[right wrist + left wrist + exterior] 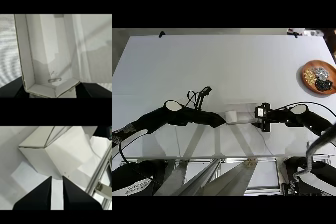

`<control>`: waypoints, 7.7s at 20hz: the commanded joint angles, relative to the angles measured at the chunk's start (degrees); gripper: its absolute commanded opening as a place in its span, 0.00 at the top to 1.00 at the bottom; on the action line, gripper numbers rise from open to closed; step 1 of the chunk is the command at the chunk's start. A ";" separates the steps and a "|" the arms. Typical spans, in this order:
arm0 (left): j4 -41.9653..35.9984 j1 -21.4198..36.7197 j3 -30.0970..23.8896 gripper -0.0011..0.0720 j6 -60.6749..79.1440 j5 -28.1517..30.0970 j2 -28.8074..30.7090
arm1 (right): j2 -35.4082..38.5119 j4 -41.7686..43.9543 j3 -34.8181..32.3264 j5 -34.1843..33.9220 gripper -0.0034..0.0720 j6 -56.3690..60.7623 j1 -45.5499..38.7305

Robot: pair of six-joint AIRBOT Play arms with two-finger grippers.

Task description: Fold the box and place the chain.

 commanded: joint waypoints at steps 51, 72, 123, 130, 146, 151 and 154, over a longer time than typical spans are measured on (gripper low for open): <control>47.56 -10.62 24.68 0.45 -68.43 -5.40 -3.61 | 0.00 -0.13 -0.02 0.09 0.34 -0.17 0.02; 58.80 -17.92 36.96 0.39 -82.75 -16.52 -13.46 | 0.00 -0.11 -0.02 0.09 0.34 -0.17 0.02; 65.29 -22.08 36.94 0.94 -90.09 -10.69 -19.30 | 0.00 -0.13 -0.02 0.07 0.34 -0.17 0.02; 65.33 -22.23 36.94 0.97 -90.12 -10.62 -19.32 | 0.00 -0.13 -0.02 0.07 0.34 -0.17 0.02; 64.32 -21.90 36.94 0.50 -88.28 -10.93 -17.03 | 0.00 -0.11 -0.02 0.09 0.34 -0.17 0.02; 65.26 -21.42 36.94 0.50 -88.32 -10.91 -15.32 | 0.00 -0.11 -0.02 0.09 0.34 -0.17 0.02; 65.61 -21.24 36.94 0.61 -88.80 -12.17 -15.45 | 0.00 -0.11 -0.02 0.09 0.34 -0.17 0.02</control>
